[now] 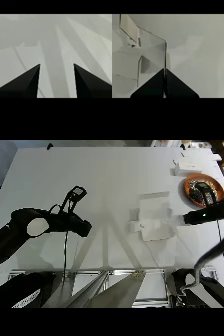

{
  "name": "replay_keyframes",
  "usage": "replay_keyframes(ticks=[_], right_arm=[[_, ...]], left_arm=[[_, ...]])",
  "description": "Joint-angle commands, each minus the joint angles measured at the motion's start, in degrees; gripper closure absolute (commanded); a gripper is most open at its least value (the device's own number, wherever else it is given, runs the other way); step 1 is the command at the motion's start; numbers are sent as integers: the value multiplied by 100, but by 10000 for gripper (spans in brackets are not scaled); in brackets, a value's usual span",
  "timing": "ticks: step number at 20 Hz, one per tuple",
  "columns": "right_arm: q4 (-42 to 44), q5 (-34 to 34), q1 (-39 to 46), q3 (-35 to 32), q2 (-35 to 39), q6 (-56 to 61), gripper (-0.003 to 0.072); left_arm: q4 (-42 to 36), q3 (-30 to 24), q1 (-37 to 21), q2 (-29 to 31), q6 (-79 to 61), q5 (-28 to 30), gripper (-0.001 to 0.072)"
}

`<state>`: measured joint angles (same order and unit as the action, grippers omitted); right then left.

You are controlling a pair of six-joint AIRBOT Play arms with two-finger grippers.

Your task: Fold the box and place the chain.

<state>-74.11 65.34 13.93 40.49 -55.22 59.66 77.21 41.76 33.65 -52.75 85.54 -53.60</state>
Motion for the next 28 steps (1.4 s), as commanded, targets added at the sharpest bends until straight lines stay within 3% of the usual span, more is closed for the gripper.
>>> replay_keyframes(ticks=[1,4,7,12,18,21,24,28], right_arm=[[968,-413,-647,-940,903,-153,669],[968,-577,-1047,-1499,1491,46,668],[1008,-575,-1360,-1585,1665,50,668],[1019,-581,-1648,-1585,1665,50,667],[1016,-608,-1648,-1585,1665,50,666],[1019,-610,-1648,-1585,1663,50,666],[1016,-605,-1648,-1585,1663,50,666],[1016,-601,-1648,-1585,1663,50,666]], left_arm=[[83,2,-48,4,-42,136,265],[61,2,-39,4,-42,131,265],[0,2,-44,-4,-17,317,264],[-1128,2,-33,-146,-509,791,252],[-1392,2,-33,-1091,-555,944,253],[-2758,4,-44,-1617,-2083,914,187],[-4747,2,-42,-1982,-4769,730,192],[-6214,4,-101,-2400,-6544,728,191]])
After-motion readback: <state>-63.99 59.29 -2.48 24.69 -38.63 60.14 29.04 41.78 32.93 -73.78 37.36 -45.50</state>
